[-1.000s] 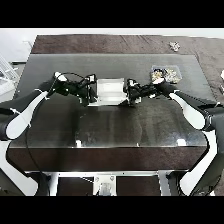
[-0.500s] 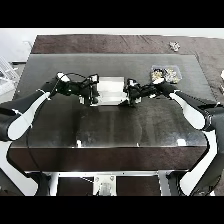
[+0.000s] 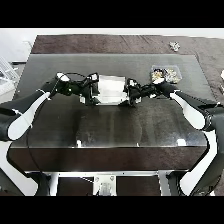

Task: Fold the box and place the chain.

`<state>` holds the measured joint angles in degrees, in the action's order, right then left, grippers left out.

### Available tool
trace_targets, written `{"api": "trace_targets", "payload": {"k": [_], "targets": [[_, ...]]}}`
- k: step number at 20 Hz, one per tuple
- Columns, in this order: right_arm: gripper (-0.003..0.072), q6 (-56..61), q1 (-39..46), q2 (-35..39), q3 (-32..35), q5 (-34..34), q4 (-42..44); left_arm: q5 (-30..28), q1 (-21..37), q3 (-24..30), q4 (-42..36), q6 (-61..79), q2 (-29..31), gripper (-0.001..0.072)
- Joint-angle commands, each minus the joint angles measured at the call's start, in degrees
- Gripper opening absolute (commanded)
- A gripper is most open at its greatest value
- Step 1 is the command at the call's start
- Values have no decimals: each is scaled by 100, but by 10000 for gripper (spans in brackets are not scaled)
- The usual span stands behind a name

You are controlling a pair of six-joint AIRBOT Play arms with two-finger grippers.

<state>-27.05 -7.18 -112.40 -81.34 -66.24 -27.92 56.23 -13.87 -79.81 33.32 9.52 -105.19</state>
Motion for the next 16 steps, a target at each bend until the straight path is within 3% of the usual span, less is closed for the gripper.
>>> {"api": "trace_targets", "payload": {"k": [1, 3, 6, 7, 8, 9, 10, 16], "targets": [[590, 0, -7, -2, 0, -7, 2, 44, -2, -2, -31, -28, -17, 712], [591, -2, -7, -2, 0, -7, 2, 39, -2, -2, -31, -44, -17, 682], [591, -2, -7, -2, 0, -7, 2, 31, -2, -2, -31, -28, -17, 451], [590, 0, -7, -2, 0, -4, 2, 24, -2, -2, -20, 0, -17, 294], [591, 0, -7, -2, 0, -4, 2, 15, -2, -2, 35, 0, -17, 206], [590, 0, -7, -2, 0, -7, 2, 15, -2, -2, 122, 0, -17, 191], [590, 0, -7, -2, 0, -7, 2, -9, -2, -2, 275, 76, -17, 39], [590, 0, -7, -2, 0, -7, 2, 251, 361, -7, 389, 328, -11, 21]]}}
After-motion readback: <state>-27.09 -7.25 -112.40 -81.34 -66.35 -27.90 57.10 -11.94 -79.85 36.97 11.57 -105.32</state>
